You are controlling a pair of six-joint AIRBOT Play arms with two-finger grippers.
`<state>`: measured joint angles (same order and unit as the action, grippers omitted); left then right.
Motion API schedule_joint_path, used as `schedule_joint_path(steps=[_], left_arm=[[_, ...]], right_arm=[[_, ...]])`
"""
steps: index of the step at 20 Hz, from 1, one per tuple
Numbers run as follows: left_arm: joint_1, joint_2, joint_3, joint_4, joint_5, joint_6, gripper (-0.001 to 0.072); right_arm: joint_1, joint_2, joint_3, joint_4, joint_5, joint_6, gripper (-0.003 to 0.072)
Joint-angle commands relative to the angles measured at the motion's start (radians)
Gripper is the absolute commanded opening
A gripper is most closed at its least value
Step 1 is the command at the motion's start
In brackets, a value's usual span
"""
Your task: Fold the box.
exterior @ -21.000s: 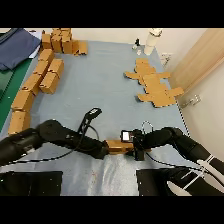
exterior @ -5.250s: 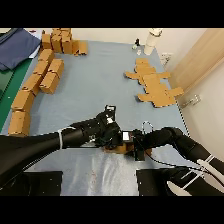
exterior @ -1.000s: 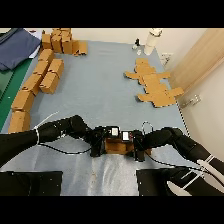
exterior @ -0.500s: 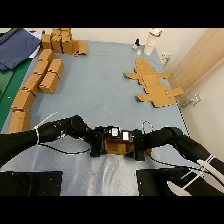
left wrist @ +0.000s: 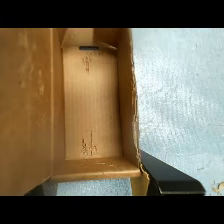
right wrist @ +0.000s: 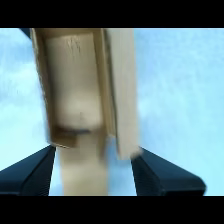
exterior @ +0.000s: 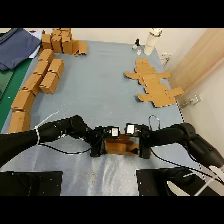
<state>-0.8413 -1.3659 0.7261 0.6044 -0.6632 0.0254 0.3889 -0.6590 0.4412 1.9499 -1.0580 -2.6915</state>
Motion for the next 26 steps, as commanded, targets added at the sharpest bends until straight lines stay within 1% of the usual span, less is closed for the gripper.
schedule_joint_path(steps=[1, 3, 5, 8, 11, 12, 14, 17, 18, 20, 24, 26], left_arm=[[-0.001, 0.0, 0.0, -0.003, 0.0, -0.007, 0.0474], [-0.001, 0.0, 0.0, -0.003, 0.0, -0.007, 0.0474], [-0.001, 0.0, 0.0, -0.003, 0.0, -0.007, 0.0474], [-0.001, 0.0, 0.0, -0.003, 0.0, -0.007, 0.0474], [-0.001, 0.0, 0.0, -0.003, 0.0, -0.007, 0.0474], [-0.001, 0.0, 0.0, -0.003, 0.0, -0.007, 0.0474], [-0.001, 0.0, 0.0, -0.003, 0.0, -0.007, 0.0474], [-0.001, 0.0, 0.0, -0.003, 0.0, -0.007, 0.0475], [-0.001, 0.0, 0.0, -0.003, 0.002, -0.006, 0.0474], [0.0, 0.0, 0.0, -0.003, 0.003, -0.007, 0.0474], [0.0, 0.003, 0.002, -0.003, -0.004, -0.023, 0.0474], [0.003, 0.025, 0.002, 0.002, -0.013, -0.025, 0.0474]], right_arm=[[0.001, 0.112, 0.023, -0.061, -0.143, 0.036, 0.0709], [0.001, 0.15, 0.023, -0.071, -0.19, 0.138, 0.0709], [0.002, 0.175, 0.023, -0.063, -0.207, 0.294, 0.0709], [0.002, 0.207, 0.023, 0.02, -0.209, 0.487, 0.0708], [0.002, 0.22, 0.023, 0.099, -0.21, 0.621, 0.0707], [0.002, 0.22, 0.023, 0.129, -0.216, 0.695, 0.0707], [0.002, 0.22, 0.023, 0.176, -0.226, 0.901, 0.0708], [0.002, 0.22, 0.023, 0.183, -0.224, 1.255, 0.0708], [0.002, 0.218, 0.023, 0.182, -0.219, 1.343, 0.0707], [0.002, 0.217, 0.023, 0.182, -0.207, 1.411, 0.0707], [0.002, 0.217, 0.023, 0.182, -0.12, 1.419, 0.0706], [0.002, 0.217, 0.023, 0.185, -0.121, 1.42, 0.0706]])
